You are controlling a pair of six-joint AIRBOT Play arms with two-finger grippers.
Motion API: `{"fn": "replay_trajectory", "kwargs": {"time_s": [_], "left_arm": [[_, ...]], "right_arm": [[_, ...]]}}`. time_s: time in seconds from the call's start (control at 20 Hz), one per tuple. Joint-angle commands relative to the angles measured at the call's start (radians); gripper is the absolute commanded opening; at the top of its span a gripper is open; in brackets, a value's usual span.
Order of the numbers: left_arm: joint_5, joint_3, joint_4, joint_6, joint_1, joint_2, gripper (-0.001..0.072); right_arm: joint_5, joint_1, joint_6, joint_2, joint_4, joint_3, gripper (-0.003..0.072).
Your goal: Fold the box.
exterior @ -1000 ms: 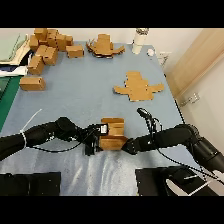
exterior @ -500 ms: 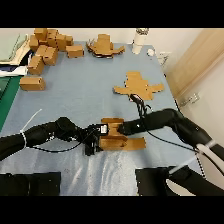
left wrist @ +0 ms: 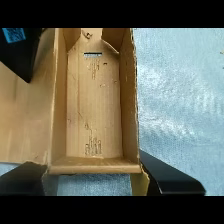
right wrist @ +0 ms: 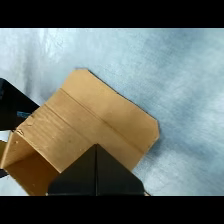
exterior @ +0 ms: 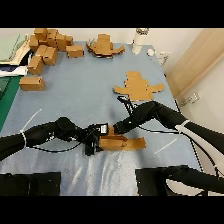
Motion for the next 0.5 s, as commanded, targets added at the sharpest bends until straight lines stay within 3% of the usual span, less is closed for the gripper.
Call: {"fn": "replay_trajectory", "kwargs": {"time_s": [0.0,0.15,0.45], "left_arm": [[0.000,0.001,0.001,0.002,0.000,-0.001,0.0472],[0.000,0.001,0.000,0.002,0.000,-0.001,0.0471],[0.000,0.001,0.000,0.002,0.000,-0.001,0.0472]], "right_arm": [[-0.013,0.001,-0.025,-0.018,-0.007,0.004,0.0004],[-0.019,0.000,-0.029,-0.011,-0.018,0.012,0.0003],[-0.090,-0.002,-0.014,0.133,-0.221,0.145,0.0004]]}}
